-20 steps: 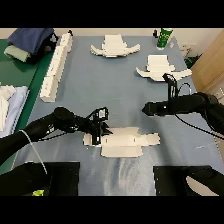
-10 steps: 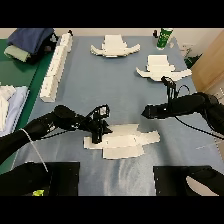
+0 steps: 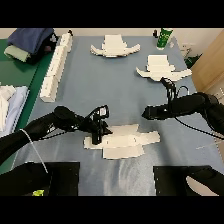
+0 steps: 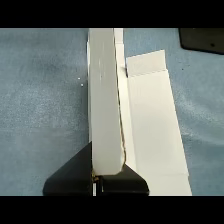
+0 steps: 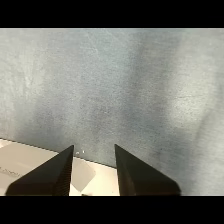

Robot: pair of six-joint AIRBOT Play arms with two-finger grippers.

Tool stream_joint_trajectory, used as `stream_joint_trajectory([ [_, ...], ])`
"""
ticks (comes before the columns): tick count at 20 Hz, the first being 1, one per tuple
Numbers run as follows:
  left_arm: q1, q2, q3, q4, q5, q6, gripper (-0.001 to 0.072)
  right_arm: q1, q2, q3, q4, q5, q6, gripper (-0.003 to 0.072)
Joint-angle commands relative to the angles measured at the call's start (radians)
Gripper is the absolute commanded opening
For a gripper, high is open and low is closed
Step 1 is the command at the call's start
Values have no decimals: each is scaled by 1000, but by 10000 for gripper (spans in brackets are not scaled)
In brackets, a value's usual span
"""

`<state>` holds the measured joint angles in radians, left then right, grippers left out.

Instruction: Fold the box.

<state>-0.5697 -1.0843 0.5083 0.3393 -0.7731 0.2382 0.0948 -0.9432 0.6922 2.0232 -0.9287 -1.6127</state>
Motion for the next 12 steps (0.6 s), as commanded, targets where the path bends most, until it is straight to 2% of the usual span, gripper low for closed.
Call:
stream_joint_trajectory([
  [1,0,0,-3,6,-29,5,14,0,-1,0,0,-7,-1,402],
  [12,5,0,-2,5,-47,87,14,0,-1,0,0,-15,-3,401],
])
